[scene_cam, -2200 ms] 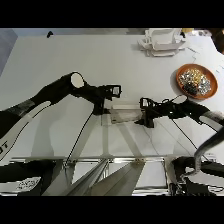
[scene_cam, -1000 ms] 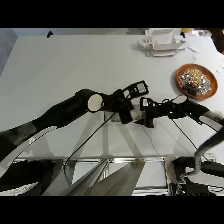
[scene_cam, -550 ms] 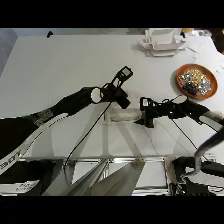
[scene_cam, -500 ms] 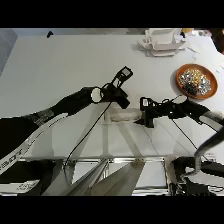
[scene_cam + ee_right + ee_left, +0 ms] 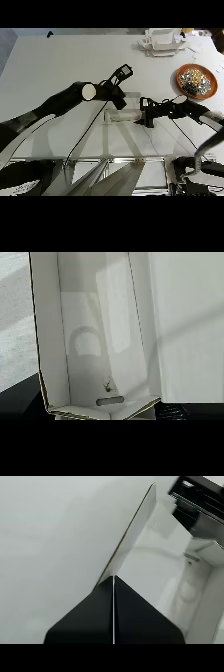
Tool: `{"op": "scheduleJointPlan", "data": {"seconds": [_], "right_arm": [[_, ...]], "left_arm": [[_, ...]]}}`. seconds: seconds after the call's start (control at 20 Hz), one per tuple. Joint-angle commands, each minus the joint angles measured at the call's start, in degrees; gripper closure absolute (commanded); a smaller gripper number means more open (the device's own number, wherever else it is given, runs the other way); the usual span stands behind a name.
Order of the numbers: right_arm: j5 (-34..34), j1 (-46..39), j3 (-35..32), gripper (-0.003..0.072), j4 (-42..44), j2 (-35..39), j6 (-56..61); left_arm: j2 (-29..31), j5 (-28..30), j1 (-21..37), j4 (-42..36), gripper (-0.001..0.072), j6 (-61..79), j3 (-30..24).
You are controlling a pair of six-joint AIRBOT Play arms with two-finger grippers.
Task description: Fold the box and place the chain.
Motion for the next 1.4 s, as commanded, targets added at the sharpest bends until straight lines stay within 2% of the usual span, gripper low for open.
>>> {"op": "scheduleJointPlan", "data": {"seconds": [0.0, 0.15, 0.25, 0.5, 0.8, 1.05, 1.1, 1.15, 1.2, 1.3, 1.35], "right_arm": [[0.02, 0.0, -0.02, 0.0284, 0.02, 0.04, 0.02], [0.02, 0.0, -0.02, 0.0284, 0.02, 0.04, 0.02], [0.02, 0.0, -0.02, 0.0284, 0.02, 0.07, 0.02], [0.02, 0.0, -0.02, 0.0284, 0.04, 0.04, 0.02], [0.04, 0.0, -0.02, 0.0284, 0.02, 0.04, 0.02], [0.02, 0.0, -0.02, 0.0284, 0.02, 0.04, 0.02], [0.02, 0.0, -0.02, 0.0284, 0.04, 0.04, 0.02], [0.09, 0.0, -0.02, 0.0284, 0.04, 0.04, 0.02], [0.02, 0.0, -0.02, 0.0284, 0.02, 0.07, 0.02], [0.02, 0.0, -0.02, 0.0284, 0.04, 0.07, 0.02], [0.02, 0.0, -0.02, 0.0284, 0.02, 0.07, 0.02]], "left_arm": [[5.9, -11.43, 0.09, 4.22, 0.0707, 0.13, 0.0], [4.76, -21.33, -0.04, 5.46, 0.0707, 0.15, -0.13], [3.21, -24.35, -0.02, 6.14, 0.0707, 0.17, -0.44], [-0.83, -23.89, 0.98, 7.13, 0.0703, 0.44, -2.08], [-0.39, -22.45, 5.2, 7.37, 0.0702, 1.81, -10.73], [0.39, -21.77, 6.91, 6.99, 0.0694, 10.27, -11.96], [0.92, -21.24, 7.28, 6.67, 0.0648, 12.17, -11.96], [1.57, -20.52, 7.76, 6.51, 0.0554, 14.78, -11.96], [2.03, -19.74, 8.15, 6.51, 0.0502, 17.25, -11.96], [2.54, -18.05, 8.59, 6.45, 0.0443, 23.54, -11.96], [2.54, -17.16, 8.61, 6.45, 0.0349, 26.62, -11.96]]}}
